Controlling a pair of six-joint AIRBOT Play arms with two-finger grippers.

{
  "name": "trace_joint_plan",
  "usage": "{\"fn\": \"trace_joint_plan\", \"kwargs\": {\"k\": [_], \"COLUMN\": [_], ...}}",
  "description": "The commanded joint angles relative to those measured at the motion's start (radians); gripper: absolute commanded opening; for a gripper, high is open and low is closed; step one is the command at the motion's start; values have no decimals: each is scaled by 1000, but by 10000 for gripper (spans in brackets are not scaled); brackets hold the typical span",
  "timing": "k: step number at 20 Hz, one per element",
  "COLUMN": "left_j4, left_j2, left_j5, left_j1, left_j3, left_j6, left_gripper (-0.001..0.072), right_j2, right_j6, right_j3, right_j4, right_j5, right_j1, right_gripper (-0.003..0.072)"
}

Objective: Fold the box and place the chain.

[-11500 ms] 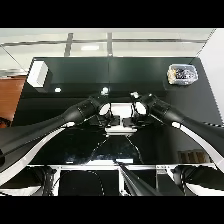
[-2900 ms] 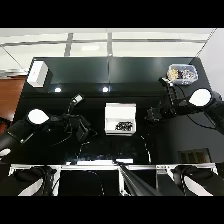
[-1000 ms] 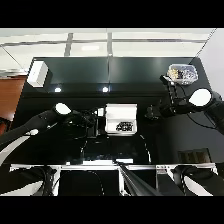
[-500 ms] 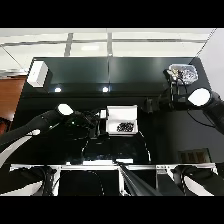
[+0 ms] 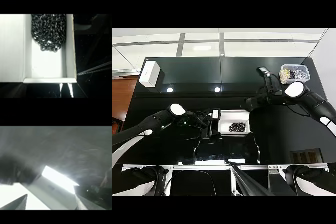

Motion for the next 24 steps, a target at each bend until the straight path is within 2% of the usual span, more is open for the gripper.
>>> {"fn": "trace_joint_plan", "kwargs": {"k": [1, 3, 9, 14, 24], "left_j4": [1, 1, 2, 5, 5], "left_j2": [-1, -1, -1, -1, -1], "left_j5": [0, 0, 0, -2, -2], "left_j1": [0, 0, 0, 0, 0], "left_j3": [0, 0, 0, 0, 0], "left_j6": [0, 0, 0, -3, -3], "left_gripper": [402, 402, 404, 407, 407], "right_j2": [43, 53, 32, 25, 43], "right_j6": [-359, -402, -678, -682, -681], "right_j3": [46, 41, -79, -85, -78], "right_j4": [-29, -37, -34, -33, -24], "right_j5": [226, 257, 145, 135, 188], "right_j1": [10, 11, 89, 95, 95], "right_gripper": [709, 710, 709, 709, 709]}}
